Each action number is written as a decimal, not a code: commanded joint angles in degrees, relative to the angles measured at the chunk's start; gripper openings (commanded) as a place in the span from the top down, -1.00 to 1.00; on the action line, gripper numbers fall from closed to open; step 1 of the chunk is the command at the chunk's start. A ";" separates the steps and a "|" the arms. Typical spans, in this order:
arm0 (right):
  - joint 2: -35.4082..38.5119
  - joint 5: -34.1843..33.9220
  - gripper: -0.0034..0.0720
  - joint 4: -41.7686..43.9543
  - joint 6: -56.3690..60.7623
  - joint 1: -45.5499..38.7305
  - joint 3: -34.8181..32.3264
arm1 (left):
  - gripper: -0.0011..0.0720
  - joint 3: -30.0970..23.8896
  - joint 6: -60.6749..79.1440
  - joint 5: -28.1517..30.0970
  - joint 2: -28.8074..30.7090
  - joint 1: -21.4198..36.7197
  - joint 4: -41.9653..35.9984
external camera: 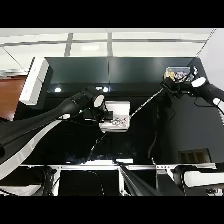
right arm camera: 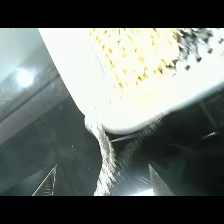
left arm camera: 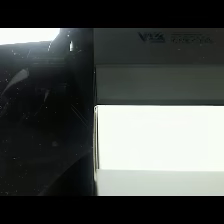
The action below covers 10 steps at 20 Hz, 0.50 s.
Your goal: Fold the box and place the chain.
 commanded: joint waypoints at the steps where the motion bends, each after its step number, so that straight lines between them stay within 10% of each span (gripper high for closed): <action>1: -4.00 0.70 0.33 1.36 -1.05 0.26 3.10 | 0.89 0.04 0.00 0.07 0.00 0.00 0.00; 3: -3.34 2.58 0.86 1.29 -3.87 0.26 3.26 | 0.89 0.04 0.02 0.04 0.00 0.00 0.00; 10: 14.53 21.99 0.87 -4.04 -11.89 0.98 3.23 | 0.89 0.04 0.00 0.07 0.00 0.00 0.02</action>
